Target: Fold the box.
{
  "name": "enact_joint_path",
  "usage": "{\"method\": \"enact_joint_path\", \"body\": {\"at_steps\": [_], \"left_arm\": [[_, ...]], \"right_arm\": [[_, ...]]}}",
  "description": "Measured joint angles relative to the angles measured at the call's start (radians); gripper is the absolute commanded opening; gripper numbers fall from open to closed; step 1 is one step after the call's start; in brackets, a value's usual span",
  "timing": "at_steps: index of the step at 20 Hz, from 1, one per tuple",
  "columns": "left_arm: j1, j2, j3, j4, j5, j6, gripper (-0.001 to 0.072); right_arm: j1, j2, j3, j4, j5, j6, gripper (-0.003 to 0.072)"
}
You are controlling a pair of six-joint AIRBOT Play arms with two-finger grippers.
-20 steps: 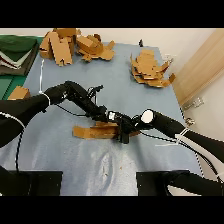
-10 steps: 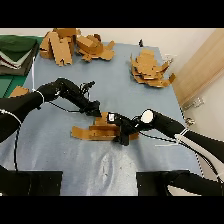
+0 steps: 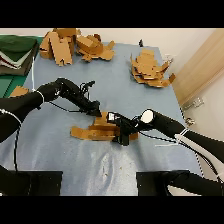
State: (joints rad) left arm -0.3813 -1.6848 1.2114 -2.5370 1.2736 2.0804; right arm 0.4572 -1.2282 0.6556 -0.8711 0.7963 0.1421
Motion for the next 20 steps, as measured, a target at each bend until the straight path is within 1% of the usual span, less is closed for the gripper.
{"method": "enact_joint_path", "body": {"at_steps": [5, 7, 13, 20], "left_arm": [[-0.013, 0.0, 0.0, -0.002, 0.0, 0.011, 0.0012], [-0.015, 0.0, 0.0, -0.002, 0.0, 0.012, 0.0012], [-0.017, 0.006, 0.002, -0.008, 0.002, 0.05, 0.0012], [-0.017, 0.1, 0.002, -0.016, 0.002, 0.219, 0.0012]], "right_arm": [[0.0, -0.01, 0.0, 0.002, -0.005, 0.0, 0.0602], [0.0, -0.012, 0.0, 0.002, -0.01, 0.0, 0.0585], [0.0, -0.022, 0.0, -0.001, -0.019, 0.0, 0.0586], [-0.002, -0.04, 0.0, -0.008, -0.021, -0.001, 0.0586]]}}
